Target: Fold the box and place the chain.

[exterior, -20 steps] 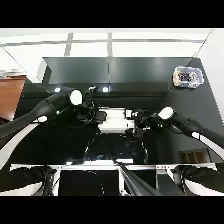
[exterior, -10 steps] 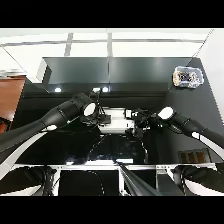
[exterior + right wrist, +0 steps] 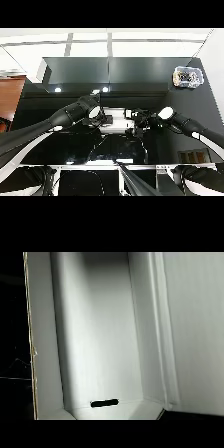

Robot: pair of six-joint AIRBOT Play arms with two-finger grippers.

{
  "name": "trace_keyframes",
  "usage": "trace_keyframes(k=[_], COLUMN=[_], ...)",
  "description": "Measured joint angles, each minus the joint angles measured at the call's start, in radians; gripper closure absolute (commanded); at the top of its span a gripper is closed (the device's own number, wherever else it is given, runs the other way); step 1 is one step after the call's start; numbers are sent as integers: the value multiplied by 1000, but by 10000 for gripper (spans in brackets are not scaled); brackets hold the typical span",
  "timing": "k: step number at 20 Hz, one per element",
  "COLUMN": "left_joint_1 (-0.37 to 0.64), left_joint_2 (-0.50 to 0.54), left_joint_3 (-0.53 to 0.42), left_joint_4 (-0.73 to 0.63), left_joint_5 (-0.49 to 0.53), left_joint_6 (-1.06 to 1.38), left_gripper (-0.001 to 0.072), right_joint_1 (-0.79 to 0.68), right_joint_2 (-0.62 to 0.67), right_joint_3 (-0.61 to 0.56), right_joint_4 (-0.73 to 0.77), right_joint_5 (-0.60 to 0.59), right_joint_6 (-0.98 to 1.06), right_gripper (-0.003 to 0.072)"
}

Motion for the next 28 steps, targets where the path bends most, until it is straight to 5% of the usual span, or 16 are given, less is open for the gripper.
trace_keyframes(k=[3, 8, 12, 13, 14, 15, 18, 22, 28], left_joint_1=[0, 0, 0, 0, 0, 0, 2, 12, 16], left_joint_2=[-21, -36, -38, -38, -39, -40, -40, -40, -40], left_joint_3=[22, 36, 39, 39, 39, 39, 39, 39, 39], left_joint_4=[-3, -6, -8, -11, -15, -19, -26, -21, -19], left_joint_5=[-9, -32, -34, -34, -30, -28, -31, -35, -29], left_joint_6=[-5, -8, -8, -8, -10, -11, -11, -11, 0], left_gripper=[365, 689, 687, 580, 341, 243, 255, 666, 689], right_joint_1=[0, 0, 0, 0, 0, 0, 0, 0, 0], right_joint_2=[0, 0, 0, 0, 0, 0, 0, 0, 0], right_joint_3=[0, 0, 0, 0, 0, 0, 0, 0, 0], right_joint_4=[0, -2, -2, -2, -1, 0, 0, 0, 0], right_joint_5=[0, 2, 2, 2, 2, 1, 1, 1, -1], right_joint_6=[0, 0, -1, -1, 0, 0, 0, 0, -2], right_gripper=[448, 448, 448, 448, 448, 448, 448, 448, 447])
